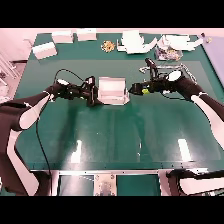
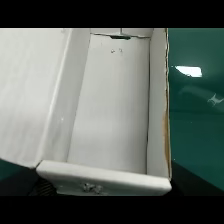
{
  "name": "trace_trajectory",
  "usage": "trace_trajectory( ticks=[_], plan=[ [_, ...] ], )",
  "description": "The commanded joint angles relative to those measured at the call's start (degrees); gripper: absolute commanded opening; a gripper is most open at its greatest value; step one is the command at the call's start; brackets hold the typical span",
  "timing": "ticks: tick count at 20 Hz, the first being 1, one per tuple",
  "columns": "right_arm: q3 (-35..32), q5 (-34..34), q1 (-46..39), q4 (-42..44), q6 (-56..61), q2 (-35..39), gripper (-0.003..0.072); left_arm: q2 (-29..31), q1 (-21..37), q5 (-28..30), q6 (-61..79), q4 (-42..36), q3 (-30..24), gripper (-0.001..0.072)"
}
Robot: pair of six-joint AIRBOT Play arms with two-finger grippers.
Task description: Fold the box and place the chain.
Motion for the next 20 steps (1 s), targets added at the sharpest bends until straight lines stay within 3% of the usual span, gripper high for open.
trace_trajectory(
  ticks=[1, 9, 11, 13, 14, 20],
  plan=[
    [0.07, 0.22, 0.15, -3.23, 0.17, -0.87, 0.0007, 0.00, -0.02, -0.07, 0.00, 0.00, -0.02, 0.0513],
    [-0.17, -0.33, 0.46, -6.71, 0.98, -1.18, 0.0009, 0.00, -0.02, -0.13, 0.00, 0.00, -0.02, 0.0513],
    [-0.17, -0.79, 1.01, -6.56, 0.98, -1.73, 0.0113, 0.00, -0.02, -0.33, 0.00, 0.00, -0.02, 0.0513],
    [-0.17, -0.83, 1.11, -5.07, 0.94, -1.99, 0.0333, 0.00, -0.02, -0.33, 0.00, 0.00, -0.02, 0.0513],
    [-0.07, -0.72, 1.07, -4.42, 0.79, -1.92, 0.0377, 0.00, -0.02, -0.26, 0.02, 0.00, -0.02, 0.0513],
    [0.42, -0.15, 1.11, -0.39, 0.74, -2.12, 0.0375, 0.00, -0.02, -0.28, 0.00, 0.00, -0.02, 0.0513]
  ],
)
